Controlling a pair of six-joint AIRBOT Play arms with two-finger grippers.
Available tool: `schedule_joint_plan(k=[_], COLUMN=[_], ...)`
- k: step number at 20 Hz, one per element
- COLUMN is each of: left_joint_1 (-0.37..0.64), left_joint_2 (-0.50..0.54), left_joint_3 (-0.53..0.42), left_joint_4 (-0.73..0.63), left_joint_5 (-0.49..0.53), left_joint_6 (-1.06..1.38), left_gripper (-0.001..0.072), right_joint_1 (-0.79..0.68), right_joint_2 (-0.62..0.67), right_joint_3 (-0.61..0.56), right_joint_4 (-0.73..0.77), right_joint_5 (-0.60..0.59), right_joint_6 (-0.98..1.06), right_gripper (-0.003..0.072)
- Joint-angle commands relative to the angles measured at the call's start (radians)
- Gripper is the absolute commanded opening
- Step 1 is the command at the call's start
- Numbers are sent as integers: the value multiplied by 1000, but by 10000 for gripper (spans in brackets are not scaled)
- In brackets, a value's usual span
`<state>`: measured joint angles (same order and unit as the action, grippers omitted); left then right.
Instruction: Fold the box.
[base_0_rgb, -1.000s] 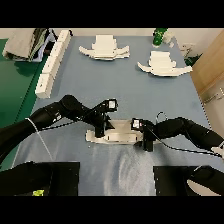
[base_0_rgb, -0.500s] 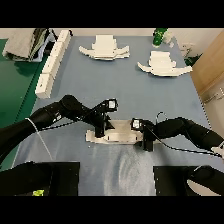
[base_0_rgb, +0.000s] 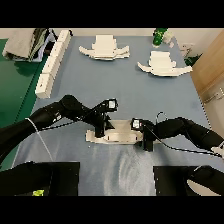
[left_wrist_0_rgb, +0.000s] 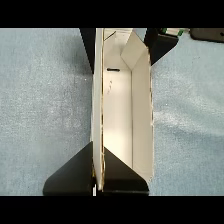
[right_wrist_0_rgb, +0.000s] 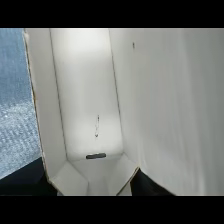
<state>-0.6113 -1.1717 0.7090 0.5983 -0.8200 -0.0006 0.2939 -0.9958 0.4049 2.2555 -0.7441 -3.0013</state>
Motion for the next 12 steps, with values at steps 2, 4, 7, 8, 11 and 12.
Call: schedule_joint_plan(k=[2,4,7,8,11,12], left_joint_1=[0,0,0,0,0,0], left_joint_2=[0,0,0,0,0,0], left_joint_3=[0,1,0,1,0,0], left_joint_4=[-1,-60,-79,-79,-81,-81], left_joint_5=[2,16,16,15,14,6], left_joint_6=[0,4,4,4,3,3], left_gripper=[15,15,15,15,15,15], right_joint_1=[1,1,1,1,1,1], right_joint_2=[0,0,0,0,0,0], right_joint_3=[1,1,1,1,1,1], right_joint_4=[0,0,0,0,0,0], right_joint_5=[-1,-1,-1,-1,-1,-1], right_joint_6=[0,0,0,0,0,0], right_gripper=[503,503,503,503,503,503])
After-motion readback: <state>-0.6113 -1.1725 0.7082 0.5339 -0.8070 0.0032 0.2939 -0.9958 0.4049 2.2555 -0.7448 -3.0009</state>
